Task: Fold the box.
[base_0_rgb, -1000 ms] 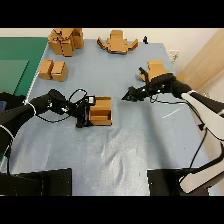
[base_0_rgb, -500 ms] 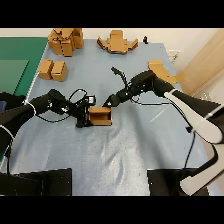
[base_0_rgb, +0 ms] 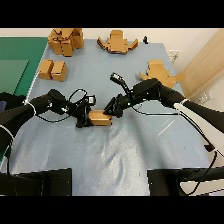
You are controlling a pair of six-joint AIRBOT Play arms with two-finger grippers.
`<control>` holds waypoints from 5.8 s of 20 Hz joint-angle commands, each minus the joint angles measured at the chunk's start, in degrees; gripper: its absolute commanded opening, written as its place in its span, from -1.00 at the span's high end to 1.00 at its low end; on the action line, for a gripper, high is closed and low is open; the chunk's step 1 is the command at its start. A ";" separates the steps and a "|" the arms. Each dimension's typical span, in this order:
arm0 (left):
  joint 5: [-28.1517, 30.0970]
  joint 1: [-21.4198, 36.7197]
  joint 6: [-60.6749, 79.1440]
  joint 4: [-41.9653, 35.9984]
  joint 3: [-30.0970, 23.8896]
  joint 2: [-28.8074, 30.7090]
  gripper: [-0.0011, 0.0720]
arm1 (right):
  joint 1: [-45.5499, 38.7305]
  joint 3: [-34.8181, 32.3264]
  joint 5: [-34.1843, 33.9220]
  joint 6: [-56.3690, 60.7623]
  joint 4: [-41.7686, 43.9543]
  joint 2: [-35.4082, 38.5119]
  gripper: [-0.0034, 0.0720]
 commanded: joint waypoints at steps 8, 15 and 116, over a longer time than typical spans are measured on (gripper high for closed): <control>0.00 0.04 0.00 0.00 0.00 0.02 0.49 | 4.50 -0.74 3.72 -9.92 -5.27 0.42 -0.23; 0.00 0.04 0.00 0.02 0.00 0.02 0.49 | 7.78 -0.74 7.26 -5.99 -14.60 0.44 -0.34; -0.04 0.04 0.00 0.00 0.00 0.02 0.49 | 14.56 -18.97 45.03 31.32 -23.89 20.04 0.89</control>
